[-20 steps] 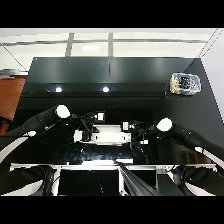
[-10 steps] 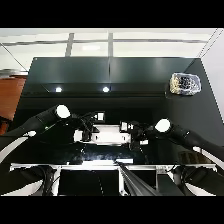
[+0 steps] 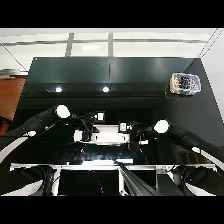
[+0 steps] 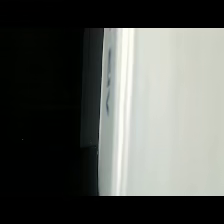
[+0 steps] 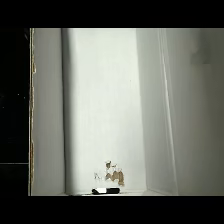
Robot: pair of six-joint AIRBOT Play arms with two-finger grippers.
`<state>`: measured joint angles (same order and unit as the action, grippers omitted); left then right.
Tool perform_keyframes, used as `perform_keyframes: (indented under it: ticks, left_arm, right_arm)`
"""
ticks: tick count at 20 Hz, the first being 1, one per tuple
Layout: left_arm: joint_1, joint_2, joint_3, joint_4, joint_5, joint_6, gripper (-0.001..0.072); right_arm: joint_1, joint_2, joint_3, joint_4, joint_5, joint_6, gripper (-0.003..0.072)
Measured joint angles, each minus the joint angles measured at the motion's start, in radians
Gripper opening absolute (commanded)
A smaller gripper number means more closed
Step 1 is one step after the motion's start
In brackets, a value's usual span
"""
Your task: Fold the box and place the chain.
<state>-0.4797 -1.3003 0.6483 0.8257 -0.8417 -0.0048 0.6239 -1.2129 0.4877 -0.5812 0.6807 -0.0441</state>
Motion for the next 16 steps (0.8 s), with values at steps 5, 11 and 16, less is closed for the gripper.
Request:
perform_keyframes:
  ticks: [5,11,16]
  left_arm:
    - [0.000,0.000,0.000,0.000,0.000,0.000,0.0027]
    - [0.000,0.000,0.000,0.000,0.000,0.000,0.0027]
    - [0.000,0.000,0.000,0.000,0.000,0.000,0.0027]
  right_arm:
    - [0.000,0.000,0.000,-0.003,-0.001,0.002,0.0685]
    - [0.001,0.000,0.000,-0.003,-0.002,0.002,0.0610]
    - [0.001,0.000,0.000,-0.004,-0.005,0.002,0.0581]
